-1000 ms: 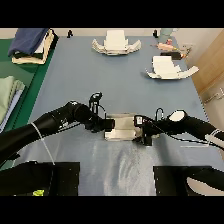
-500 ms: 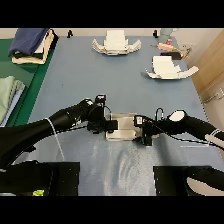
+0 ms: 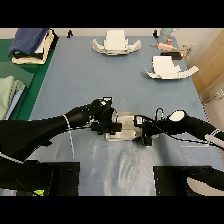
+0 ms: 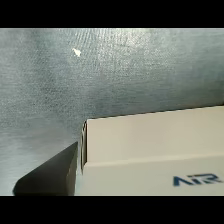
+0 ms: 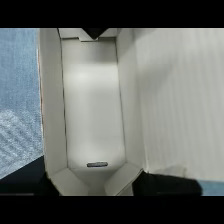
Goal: Fold the box.
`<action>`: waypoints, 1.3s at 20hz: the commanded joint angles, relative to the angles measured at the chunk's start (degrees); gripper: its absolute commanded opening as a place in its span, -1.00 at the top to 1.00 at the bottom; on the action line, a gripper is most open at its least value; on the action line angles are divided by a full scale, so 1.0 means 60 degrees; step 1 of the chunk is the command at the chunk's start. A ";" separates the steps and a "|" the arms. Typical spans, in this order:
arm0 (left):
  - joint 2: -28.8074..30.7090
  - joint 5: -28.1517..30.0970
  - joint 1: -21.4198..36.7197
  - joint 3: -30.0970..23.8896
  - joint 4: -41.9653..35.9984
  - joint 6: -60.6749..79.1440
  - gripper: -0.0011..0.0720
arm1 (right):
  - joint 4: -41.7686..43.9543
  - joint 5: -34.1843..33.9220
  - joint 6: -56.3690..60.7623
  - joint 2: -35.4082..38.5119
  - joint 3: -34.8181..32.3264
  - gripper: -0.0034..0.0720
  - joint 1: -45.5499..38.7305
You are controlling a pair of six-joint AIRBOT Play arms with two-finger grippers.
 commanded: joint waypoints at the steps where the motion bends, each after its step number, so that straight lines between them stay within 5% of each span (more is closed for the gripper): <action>1: -0.0109 -0.0375 -0.0044 0.0069 0.0215 -0.0321 0.22 | 0.0000 0.0000 0.0000 0.0007 0.0004 -0.44 0.0000; 2: -0.0109 -0.0379 -0.0102 0.0069 0.0277 -0.0321 0.61 | 0.0000 0.0004 0.0000 0.0007 0.0004 -0.44 0.0000; 4: -0.0109 -0.0310 -0.0280 0.0076 0.0484 -0.0568 0.92 | 0.0000 0.0000 0.0000 0.0007 0.0004 -0.44 0.0000; 12: -0.0106 -0.0612 -0.0517 0.0182 0.0878 -0.1213 0.92 | 0.0000 0.0004 0.0000 0.0007 0.0004 -0.44 0.0000; 13: -0.0102 -0.0612 -0.0517 0.0226 0.0878 -0.1202 0.76 | 0.0000 0.0000 0.0000 0.0007 0.0004 -0.44 0.0000; 14: -0.0084 -0.0616 -0.0514 0.0262 0.0878 -0.1173 -0.10 | 0.0000 0.0004 0.0000 0.0007 0.0004 -0.44 0.0000; 15: -0.0069 -0.0637 -0.0514 0.0284 0.0878 -0.1191 -0.60 | 0.0000 0.0000 0.0000 0.0004 0.0004 -0.44 0.0000; 16: -0.0069 -0.0725 -0.0503 0.0328 0.0885 -0.1213 -0.66 | 0.0000 0.0000 0.0000 0.0007 0.0004 -0.44 0.0000; 24: -0.0168 -0.0747 -0.0503 0.0368 0.1158 -0.1217 -0.65 | 0.0000 0.0000 0.0000 0.0007 0.0004 -0.44 0.0000; 25: -0.0211 -0.0750 -0.0510 0.0368 0.1155 -0.1220 -0.41 | 0.0000 0.0000 0.0000 0.0007 0.0004 -0.44 0.0000; 26: -0.0262 -0.0692 -0.0517 0.0368 0.1140 -0.1195 0.05 | 0.0000 0.0004 0.0000 0.0007 0.0004 -0.44 0.0000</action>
